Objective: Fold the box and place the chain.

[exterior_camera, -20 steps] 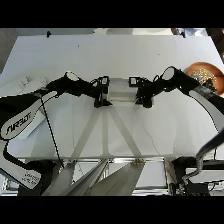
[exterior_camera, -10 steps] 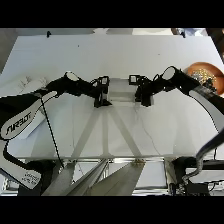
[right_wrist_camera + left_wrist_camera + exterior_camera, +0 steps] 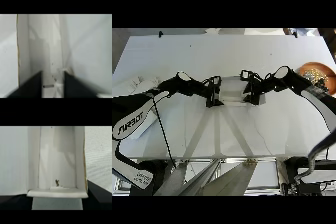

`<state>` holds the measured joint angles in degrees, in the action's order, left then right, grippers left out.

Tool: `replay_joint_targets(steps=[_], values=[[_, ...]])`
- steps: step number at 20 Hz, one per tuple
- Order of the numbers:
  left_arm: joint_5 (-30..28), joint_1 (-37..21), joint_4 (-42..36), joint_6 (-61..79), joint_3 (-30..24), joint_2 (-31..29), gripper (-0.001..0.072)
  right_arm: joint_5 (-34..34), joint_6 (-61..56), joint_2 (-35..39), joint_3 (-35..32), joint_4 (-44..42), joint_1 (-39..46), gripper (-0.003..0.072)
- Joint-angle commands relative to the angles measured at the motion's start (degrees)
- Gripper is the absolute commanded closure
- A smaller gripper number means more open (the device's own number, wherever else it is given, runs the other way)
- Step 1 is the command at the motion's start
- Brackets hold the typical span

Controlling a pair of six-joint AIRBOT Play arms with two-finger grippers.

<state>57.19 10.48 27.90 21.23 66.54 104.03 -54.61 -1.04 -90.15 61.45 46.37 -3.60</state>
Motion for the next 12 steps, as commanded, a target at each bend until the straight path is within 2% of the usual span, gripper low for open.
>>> replay_joint_targets(steps=[1, 4, 7, 10, 12], values=[[0.02, -0.02, 0.02, -0.09, 0.00, -0.04, 0.0209, -3.30, -0.44, 0.22, -0.02, 0.35, -0.02, 0.0672], [0.02, -0.02, 0.02, -0.09, 0.00, -0.04, 0.0209, -3.17, -8.46, 3.39, -0.02, 0.37, 0.28, 0.0671], [0.04, -0.02, 0.02, -0.09, 0.00, -0.04, 0.0209, -3.08, -16.72, 10.29, -0.02, 2.43, 1.95, 0.0672], [0.04, -0.02, 0.02, -0.09, 0.00, -0.04, 0.0209, -3.23, -26.08, 16.98, -0.20, 8.22, 6.32, 0.0672], [0.04, -0.02, 0.02, -0.09, 0.00, -0.04, 0.0209, -2.95, -30.97, 20.33, -2.32, 8.90, 11.91, 0.0672]])
